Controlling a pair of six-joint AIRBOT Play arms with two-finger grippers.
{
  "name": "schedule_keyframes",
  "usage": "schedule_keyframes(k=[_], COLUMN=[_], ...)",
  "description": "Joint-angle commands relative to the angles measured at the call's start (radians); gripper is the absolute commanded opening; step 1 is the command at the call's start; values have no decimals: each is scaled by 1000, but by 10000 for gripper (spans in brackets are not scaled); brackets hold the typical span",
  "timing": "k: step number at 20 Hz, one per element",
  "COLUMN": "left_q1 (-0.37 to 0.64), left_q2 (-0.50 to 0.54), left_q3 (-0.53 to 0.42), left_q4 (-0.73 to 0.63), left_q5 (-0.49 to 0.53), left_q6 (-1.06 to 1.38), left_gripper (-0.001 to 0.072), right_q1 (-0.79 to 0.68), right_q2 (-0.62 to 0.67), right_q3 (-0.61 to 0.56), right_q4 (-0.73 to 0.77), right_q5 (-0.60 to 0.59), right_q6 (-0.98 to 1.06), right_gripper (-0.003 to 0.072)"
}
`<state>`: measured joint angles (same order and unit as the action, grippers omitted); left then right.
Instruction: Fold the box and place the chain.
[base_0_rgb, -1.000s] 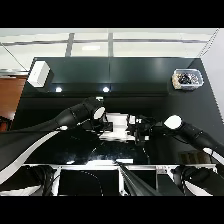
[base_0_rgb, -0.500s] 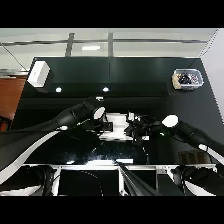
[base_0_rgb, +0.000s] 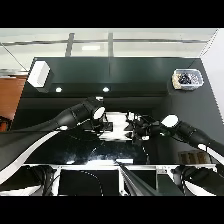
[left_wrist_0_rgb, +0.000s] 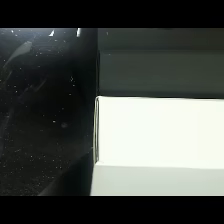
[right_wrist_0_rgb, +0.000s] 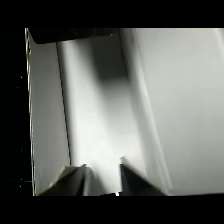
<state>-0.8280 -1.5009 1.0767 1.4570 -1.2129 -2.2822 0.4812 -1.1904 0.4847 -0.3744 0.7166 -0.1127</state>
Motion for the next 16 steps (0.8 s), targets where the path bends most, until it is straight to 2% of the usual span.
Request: schedule_keyframes(k=[1,2,3,5,8,10,13,16], left_q1=[0,0,0,0,0,0,0,0], left_q2=[0,0,0,0,0,0,0,0], left_q3=[0,0,0,0,0,0,0,0], left_q4=[0,0,0,0,0,0,0,0], left_q5=[0,0,0,0,0,0,0,0], left_q6=[0,1,0,1,1,1,1,1], left_gripper=[31,31,31,31,31,31,31,31], right_q1=[1,0,-6,-42,-144,-254,-495,-680], right_q2=[-1,-1,0,15,81,154,266,275], right_q3=[0,0,0,1,1,1,1,-7], right_q4=[-3,-3,-3,-9,-182,-288,-305,-344], right_q5=[-6,-8,-15,-27,41,137,261,312], right_q6=[0,1,19,177,508,693,960,1373], right_gripper=[154,36,16,16,16,16,16,16])
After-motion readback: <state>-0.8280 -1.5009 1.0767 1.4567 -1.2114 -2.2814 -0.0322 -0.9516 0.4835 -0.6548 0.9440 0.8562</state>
